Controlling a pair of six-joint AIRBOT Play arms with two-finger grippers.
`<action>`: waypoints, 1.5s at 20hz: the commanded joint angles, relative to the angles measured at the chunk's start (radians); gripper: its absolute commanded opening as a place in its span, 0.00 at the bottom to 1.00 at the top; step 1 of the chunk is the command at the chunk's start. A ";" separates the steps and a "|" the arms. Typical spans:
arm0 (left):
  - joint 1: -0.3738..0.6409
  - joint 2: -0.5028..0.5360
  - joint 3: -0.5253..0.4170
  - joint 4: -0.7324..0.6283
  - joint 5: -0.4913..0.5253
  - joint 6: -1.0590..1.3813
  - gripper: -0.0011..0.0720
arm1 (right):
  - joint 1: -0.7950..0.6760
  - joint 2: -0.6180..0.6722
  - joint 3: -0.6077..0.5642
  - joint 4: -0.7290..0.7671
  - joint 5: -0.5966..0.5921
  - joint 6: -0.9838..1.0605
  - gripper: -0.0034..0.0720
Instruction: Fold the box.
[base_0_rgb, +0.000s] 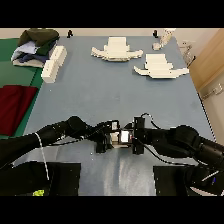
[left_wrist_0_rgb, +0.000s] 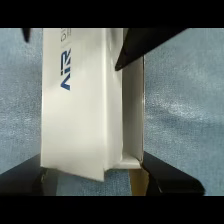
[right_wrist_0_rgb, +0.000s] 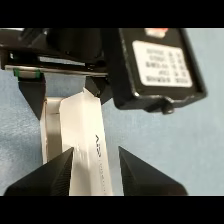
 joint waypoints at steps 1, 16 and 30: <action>0.000 0.000 0.000 0.000 -0.002 0.001 0.72 | 0.002 -0.011 -0.004 0.064 -0.027 -0.001 0.58; 0.000 0.000 0.000 0.000 -0.002 0.001 0.72 | 0.008 0.039 -0.029 0.110 -0.045 0.001 0.78; 0.000 0.000 0.000 0.000 -0.002 0.001 0.72 | -0.002 0.176 -0.265 0.241 0.308 0.650 0.05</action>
